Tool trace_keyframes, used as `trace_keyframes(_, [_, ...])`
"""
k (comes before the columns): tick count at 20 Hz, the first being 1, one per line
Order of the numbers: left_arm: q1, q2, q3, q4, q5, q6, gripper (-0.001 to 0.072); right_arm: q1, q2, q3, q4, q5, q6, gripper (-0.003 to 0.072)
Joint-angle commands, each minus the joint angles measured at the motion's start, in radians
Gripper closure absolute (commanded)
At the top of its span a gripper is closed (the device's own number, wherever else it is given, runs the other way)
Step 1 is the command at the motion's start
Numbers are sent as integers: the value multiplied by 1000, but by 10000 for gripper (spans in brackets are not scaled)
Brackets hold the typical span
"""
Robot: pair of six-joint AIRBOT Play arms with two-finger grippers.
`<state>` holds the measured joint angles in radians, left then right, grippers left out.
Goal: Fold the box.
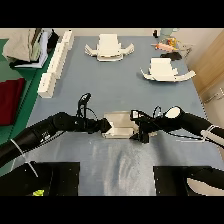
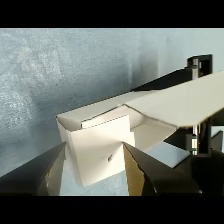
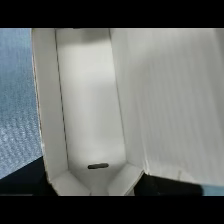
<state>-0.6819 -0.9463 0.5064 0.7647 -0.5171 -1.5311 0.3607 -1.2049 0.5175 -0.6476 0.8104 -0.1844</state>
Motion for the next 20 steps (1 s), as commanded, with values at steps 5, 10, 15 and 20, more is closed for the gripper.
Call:
trace_keyframes(5, [-126, -92, 165, 474, -131, -515, 187, 0, -1, 0, 0, 0, 0, 146])
trace_keyframes(10, [-175, -145, 254, 509, -224, -603, 188, 0, -1, 0, 0, 0, 0, 147])
trace_keyframes(15, [-216, -171, 284, 618, -318, -748, 271, 0, -1, 0, 0, 0, 0, 147])
trace_keyframes(20, [-240, -206, 320, 673, -332, -805, 306, 0, -1, 0, 0, 0, 0, 146])
